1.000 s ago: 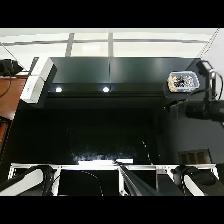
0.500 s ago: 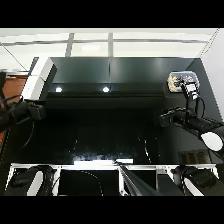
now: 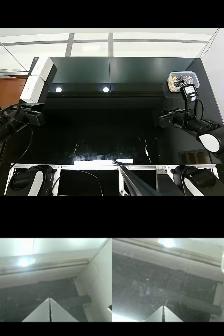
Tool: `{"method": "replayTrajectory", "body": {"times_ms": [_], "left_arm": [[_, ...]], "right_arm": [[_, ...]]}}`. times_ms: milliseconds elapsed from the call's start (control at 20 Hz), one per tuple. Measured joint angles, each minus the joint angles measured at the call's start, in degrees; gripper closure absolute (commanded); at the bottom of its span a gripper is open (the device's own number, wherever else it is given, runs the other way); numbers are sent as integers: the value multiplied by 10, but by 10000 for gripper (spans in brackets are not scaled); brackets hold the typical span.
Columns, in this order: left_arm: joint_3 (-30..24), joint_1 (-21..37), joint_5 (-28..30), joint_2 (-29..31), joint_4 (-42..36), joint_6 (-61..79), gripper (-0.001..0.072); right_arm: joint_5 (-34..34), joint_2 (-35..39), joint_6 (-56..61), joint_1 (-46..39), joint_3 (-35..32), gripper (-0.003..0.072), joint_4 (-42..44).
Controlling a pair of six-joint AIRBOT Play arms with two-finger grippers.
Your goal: Fold the box and place the chain.
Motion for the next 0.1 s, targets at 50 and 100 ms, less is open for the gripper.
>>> {"method": "replayTrajectory", "body": {"times_ms": [50,100], "left_arm": [[-1,0,0,1,0,0,679],[-1,0,0,2,0,0,679]], "right_arm": [[0,0,0,0,0,674,0],[0,0,1,0,0,674,0]]}}
